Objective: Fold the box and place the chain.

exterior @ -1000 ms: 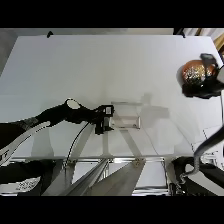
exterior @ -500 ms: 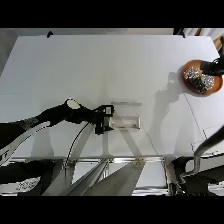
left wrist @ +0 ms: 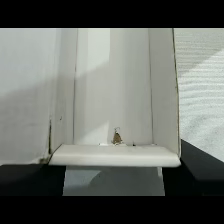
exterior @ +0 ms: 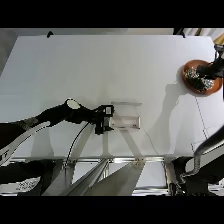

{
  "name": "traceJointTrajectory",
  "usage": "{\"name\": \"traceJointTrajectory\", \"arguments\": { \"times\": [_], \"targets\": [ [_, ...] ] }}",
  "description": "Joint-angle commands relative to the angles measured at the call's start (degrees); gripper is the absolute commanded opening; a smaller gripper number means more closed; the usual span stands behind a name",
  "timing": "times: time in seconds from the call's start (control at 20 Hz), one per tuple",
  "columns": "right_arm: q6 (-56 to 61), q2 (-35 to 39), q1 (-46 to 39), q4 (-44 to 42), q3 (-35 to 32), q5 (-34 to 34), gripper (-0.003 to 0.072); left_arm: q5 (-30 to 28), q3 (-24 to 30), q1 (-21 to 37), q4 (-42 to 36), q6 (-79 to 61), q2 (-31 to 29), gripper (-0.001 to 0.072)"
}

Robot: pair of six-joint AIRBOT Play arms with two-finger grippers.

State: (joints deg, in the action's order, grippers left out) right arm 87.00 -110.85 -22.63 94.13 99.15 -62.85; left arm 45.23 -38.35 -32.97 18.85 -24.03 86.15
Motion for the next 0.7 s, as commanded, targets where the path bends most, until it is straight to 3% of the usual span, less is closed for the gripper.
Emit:
{"name": "traceJointTrajectory", "arguments": {
  "times": [0.0,0.65],
  "targets": [
    [0.15,-0.81,-0.07,0.11,0.24,-1.81,0.027,0.0,0.0,0.02,0.0,0.0,-0.02,0.0212],
    [-0.74,0.76,-0.04,0.02,0.24,-6.8,0.0249,-0.02,0.0,0.02,0.0,0.0,-0.02,0.0212]
  ]
}}
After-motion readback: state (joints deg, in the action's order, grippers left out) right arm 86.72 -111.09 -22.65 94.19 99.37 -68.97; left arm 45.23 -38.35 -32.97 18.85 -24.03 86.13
